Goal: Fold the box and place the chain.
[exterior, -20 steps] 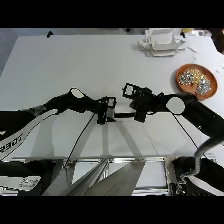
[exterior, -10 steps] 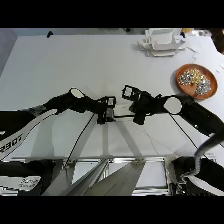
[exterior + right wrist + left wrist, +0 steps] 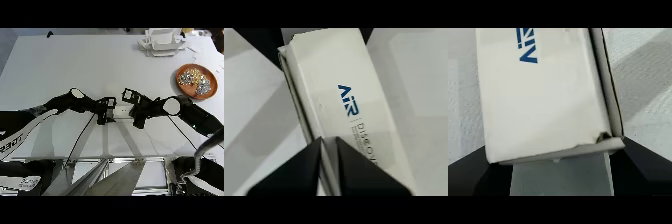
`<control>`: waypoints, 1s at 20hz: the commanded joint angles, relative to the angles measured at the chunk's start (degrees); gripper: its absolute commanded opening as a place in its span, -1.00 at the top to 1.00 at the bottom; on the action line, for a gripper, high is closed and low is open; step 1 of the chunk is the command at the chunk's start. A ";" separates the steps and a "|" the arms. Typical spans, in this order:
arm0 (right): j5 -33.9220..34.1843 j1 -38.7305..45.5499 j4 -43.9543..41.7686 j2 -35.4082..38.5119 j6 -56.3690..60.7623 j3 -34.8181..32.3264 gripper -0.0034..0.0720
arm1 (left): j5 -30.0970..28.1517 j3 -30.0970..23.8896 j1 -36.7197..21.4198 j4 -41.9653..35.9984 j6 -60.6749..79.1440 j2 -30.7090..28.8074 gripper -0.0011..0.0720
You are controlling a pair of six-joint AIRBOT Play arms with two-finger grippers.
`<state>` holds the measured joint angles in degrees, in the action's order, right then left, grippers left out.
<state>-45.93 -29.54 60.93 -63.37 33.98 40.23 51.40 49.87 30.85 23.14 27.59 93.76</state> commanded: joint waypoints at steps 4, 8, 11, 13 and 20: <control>-1.66 -0.02 0.07 0.55 -1.03 -0.07 0.03 | -0.57 0.00 -0.04 -0.24 -0.17 -0.02 0.40; -1.66 -0.02 0.17 3.72 -2.58 -0.07 0.05 | -0.57 0.00 -0.04 -0.24 -0.20 -0.02 0.40; -1.77 -0.02 0.13 4.15 -2.86 -0.09 0.24 | -0.57 0.00 -0.04 -0.24 -0.20 -0.02 0.40; -1.86 -0.02 0.09 4.13 -2.86 -0.15 0.65 | -0.57 0.00 -0.04 -0.24 -0.20 -0.04 0.40; -1.88 -0.02 0.07 1.03 -2.89 -2.10 0.86 | -0.57 0.00 -0.04 -0.24 -0.20 -0.04 0.40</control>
<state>-47.62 -29.52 60.84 -61.01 31.11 38.72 50.92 49.80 30.85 22.90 27.44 93.76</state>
